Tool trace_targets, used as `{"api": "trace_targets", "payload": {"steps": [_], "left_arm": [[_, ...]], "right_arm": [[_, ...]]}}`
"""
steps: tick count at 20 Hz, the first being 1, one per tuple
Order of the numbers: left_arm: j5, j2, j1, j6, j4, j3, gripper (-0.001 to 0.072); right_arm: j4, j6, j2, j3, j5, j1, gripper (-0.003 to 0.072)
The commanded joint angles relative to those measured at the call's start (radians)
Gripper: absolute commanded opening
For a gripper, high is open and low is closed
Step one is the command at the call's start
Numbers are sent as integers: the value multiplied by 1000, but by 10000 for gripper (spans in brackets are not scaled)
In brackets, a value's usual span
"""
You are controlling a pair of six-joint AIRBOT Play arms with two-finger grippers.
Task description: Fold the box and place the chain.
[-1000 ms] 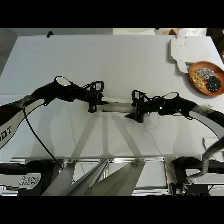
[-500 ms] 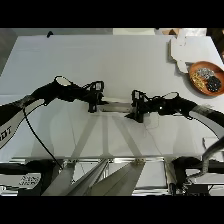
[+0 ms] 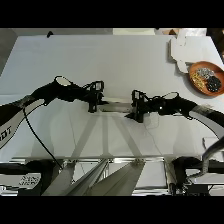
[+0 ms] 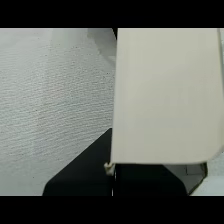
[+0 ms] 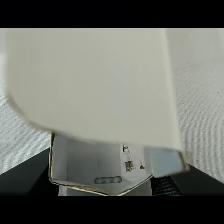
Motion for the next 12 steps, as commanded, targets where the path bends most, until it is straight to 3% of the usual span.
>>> {"api": "trace_targets", "payload": {"steps": [1,3,8,9,10,12], "left_arm": [[0,0,0,0,-2,0,36],[0,2,0,0,-3,0,161],[-3,19,3,0,-3,0,181],[-3,26,3,0,-3,0,253],[-4,37,6,-1,-1,0,401],[-4,62,24,-63,12,0,403]], "right_arm": [[0,0,1,1,0,1,361],[0,0,1,1,0,1,361],[0,0,1,1,0,1,361],[0,0,1,1,0,1,361],[0,0,1,1,0,1,361],[0,0,1,1,0,1,361]]}}
